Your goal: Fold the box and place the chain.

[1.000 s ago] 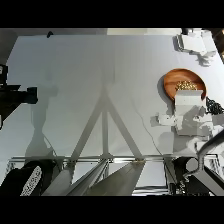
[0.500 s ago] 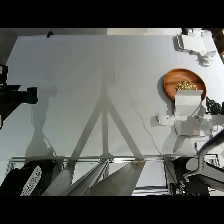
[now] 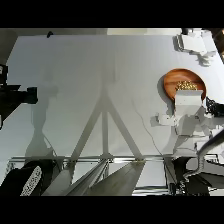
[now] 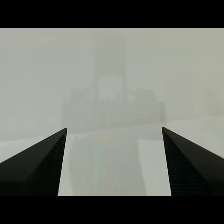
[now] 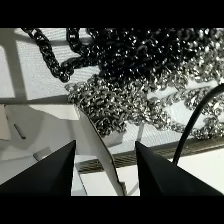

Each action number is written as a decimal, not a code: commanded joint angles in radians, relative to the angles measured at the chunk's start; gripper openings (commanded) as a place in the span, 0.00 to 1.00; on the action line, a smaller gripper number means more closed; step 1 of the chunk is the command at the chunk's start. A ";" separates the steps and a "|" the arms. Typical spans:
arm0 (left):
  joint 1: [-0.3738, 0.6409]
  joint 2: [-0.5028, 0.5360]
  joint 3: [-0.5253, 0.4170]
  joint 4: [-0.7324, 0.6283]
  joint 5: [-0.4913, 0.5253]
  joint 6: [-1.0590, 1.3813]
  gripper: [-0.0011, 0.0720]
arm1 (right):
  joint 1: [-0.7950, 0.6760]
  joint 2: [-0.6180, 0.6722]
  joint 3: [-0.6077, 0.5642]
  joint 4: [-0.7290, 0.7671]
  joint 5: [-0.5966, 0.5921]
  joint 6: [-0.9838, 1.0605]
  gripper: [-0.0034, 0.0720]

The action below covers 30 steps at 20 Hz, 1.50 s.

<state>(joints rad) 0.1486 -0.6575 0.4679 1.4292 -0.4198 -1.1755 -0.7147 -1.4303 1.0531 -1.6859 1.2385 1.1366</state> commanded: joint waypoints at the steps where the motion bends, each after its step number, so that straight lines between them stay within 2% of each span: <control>1: 0.000 0.000 0.000 0.000 0.000 0.000 0.89 | 0.000 -0.037 0.000 0.009 -0.004 -0.048 0.46; 3: 0.000 0.000 0.000 0.000 0.000 0.000 0.89 | 0.000 -0.040 0.000 0.007 -0.023 -0.048 0.19; 4: 0.000 0.000 0.000 0.000 0.000 0.000 0.89 | 0.000 -0.040 0.000 0.007 -0.021 -0.050 0.10; 5: 0.000 0.000 0.000 0.000 0.000 0.000 0.89 | 0.000 -0.039 0.000 0.008 -0.013 -0.067 0.05; 10: 0.000 0.000 0.000 0.000 0.000 0.000 0.89 | 0.000 0.011 0.000 0.088 0.084 -0.197 0.05; 13: 0.000 0.000 0.000 0.000 0.000 0.000 0.89 | 0.000 0.066 0.000 0.275 0.125 -0.267 0.05; 16: 0.000 0.000 0.000 0.000 0.000 0.000 0.89 | 0.007 0.107 -0.022 0.550 0.152 -0.337 0.05; 18: 0.000 0.000 0.000 0.000 0.000 0.000 0.89 | 0.050 0.116 -0.063 0.622 0.164 -0.361 0.05; 21: 0.000 0.000 0.000 0.000 0.000 0.000 0.89 | 0.160 0.117 -0.127 0.659 0.121 -0.381 0.05; 26: 0.000 0.000 0.000 0.000 0.000 0.000 0.89 | 0.351 0.117 -0.200 0.915 0.027 -0.490 0.05; 30: 0.000 0.000 0.000 0.000 0.000 0.000 0.89 | 0.490 0.116 -0.218 0.951 -0.063 -0.509 0.05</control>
<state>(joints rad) 0.1486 -0.6575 0.4679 1.4292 -0.4202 -1.1755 -0.3164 -1.3148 0.8562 -0.8112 1.2469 0.6621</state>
